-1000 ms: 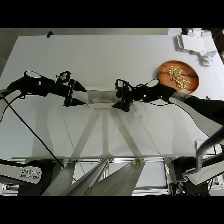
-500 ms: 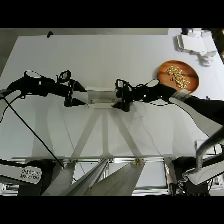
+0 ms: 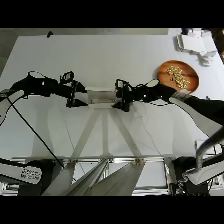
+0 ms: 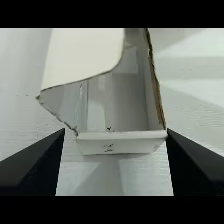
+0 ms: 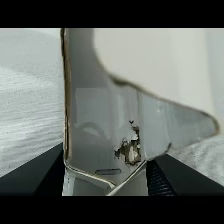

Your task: Fold the box and place the chain.

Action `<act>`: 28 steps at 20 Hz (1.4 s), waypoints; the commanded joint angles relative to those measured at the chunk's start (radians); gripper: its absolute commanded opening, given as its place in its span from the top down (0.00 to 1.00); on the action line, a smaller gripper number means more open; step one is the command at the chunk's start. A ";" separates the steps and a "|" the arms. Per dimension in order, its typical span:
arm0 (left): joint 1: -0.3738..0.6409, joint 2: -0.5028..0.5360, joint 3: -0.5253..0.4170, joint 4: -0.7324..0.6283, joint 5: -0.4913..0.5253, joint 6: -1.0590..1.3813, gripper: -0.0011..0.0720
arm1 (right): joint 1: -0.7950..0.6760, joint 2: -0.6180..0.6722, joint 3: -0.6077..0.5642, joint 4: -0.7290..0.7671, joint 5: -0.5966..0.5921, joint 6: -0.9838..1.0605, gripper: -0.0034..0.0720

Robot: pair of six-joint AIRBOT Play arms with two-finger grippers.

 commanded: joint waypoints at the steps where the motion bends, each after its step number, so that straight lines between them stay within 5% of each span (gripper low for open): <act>1: -0.020 -0.025 0.000 -0.008 0.031 0.000 0.03 | 0.000 0.000 0.001 0.000 0.000 0.000 0.39; 13: -0.076 -0.042 0.001 -0.056 0.097 -0.011 0.03 | 0.000 0.000 0.001 0.000 0.000 0.000 0.39; 14: -0.076 -0.042 0.001 -0.058 0.098 -0.011 0.06 | 0.000 0.000 0.001 0.000 0.000 0.000 0.39; 16: -0.075 -0.042 0.001 -0.059 0.098 -0.011 0.44 | 0.000 0.000 0.001 0.000 0.000 0.000 0.39; 17: -0.075 -0.042 0.001 -0.057 0.098 -0.011 0.47 | 0.000 0.000 0.001 0.000 0.000 0.000 0.39; 28: -0.075 -0.042 0.001 -0.051 0.095 -0.011 0.47 | 0.000 0.000 0.001 0.000 0.000 0.000 0.39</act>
